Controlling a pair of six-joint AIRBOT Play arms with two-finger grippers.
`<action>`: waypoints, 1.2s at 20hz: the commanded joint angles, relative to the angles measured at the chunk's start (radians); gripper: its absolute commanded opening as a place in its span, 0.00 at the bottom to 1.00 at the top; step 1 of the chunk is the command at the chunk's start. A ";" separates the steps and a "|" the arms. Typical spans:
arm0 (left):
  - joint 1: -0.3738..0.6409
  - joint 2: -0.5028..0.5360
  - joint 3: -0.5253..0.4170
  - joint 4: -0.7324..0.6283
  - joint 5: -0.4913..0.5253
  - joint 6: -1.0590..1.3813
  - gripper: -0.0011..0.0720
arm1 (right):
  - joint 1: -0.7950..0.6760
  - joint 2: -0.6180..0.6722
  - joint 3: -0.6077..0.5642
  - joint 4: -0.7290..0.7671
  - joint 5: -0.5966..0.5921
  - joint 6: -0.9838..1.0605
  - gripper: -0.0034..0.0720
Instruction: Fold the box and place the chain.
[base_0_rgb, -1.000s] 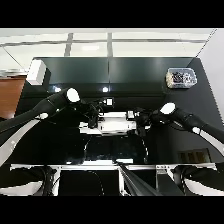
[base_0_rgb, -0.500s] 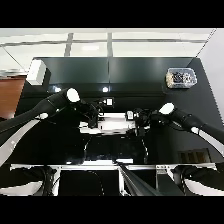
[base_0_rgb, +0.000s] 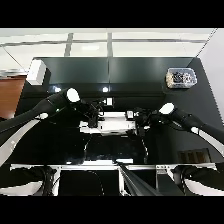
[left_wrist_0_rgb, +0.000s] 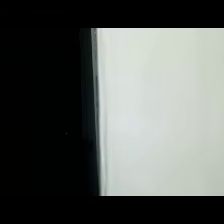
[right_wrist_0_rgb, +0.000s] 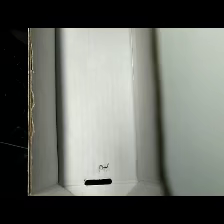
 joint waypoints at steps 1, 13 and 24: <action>0.000 0.000 0.001 0.000 -0.002 0.000 0.05 | 0.001 0.000 0.000 -0.020 0.017 0.006 0.97; 0.000 0.000 0.001 0.000 -0.002 0.000 0.05 | 0.032 -0.005 0.000 -0.064 -0.033 0.066 0.97; 0.000 0.002 0.006 0.000 -0.007 -0.031 0.36 | 0.032 -0.005 0.000 -0.064 -0.034 0.066 0.91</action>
